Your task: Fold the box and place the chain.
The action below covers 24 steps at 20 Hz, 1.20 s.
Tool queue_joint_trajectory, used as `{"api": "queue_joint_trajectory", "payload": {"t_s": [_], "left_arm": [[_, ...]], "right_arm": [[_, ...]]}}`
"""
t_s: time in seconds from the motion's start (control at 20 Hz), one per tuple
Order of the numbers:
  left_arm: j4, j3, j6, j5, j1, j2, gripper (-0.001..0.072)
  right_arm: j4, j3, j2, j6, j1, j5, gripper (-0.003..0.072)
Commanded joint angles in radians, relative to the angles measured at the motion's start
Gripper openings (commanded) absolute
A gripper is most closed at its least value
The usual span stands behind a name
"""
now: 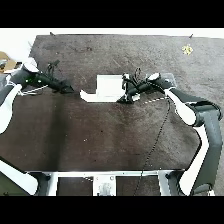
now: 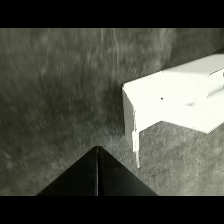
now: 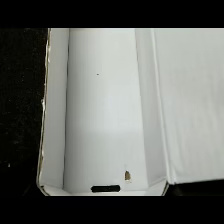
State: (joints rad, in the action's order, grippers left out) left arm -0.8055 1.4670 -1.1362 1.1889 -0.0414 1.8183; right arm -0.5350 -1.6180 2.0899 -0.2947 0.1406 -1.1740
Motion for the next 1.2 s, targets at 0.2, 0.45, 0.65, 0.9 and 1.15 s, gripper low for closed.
{"api": "queue_joint_trajectory", "payload": {"t_s": [0.2,0.45,0.65,0.9,1.15], "left_arm": [[0.121,-0.089,-0.006,-0.031,0.011,0.028,0.0010],[0.135,-0.088,0.012,-0.082,0.101,0.054,0.0011],[0.148,-0.088,0.019,-0.090,0.108,0.054,0.0010],[0.276,-0.087,0.067,-0.075,0.108,0.054,0.0012],[0.434,-0.087,0.177,-0.010,0.108,0.054,0.0013]], "right_arm": [[0.000,0.000,0.000,0.000,0.000,0.000,0.0416],[0.000,0.000,0.000,0.000,0.000,0.000,0.0417],[0.000,0.000,0.000,0.000,0.001,0.000,0.0417],[0.000,0.000,0.000,0.000,0.002,0.000,0.0417],[0.000,0.000,0.000,0.000,0.002,0.000,0.0417]]}}
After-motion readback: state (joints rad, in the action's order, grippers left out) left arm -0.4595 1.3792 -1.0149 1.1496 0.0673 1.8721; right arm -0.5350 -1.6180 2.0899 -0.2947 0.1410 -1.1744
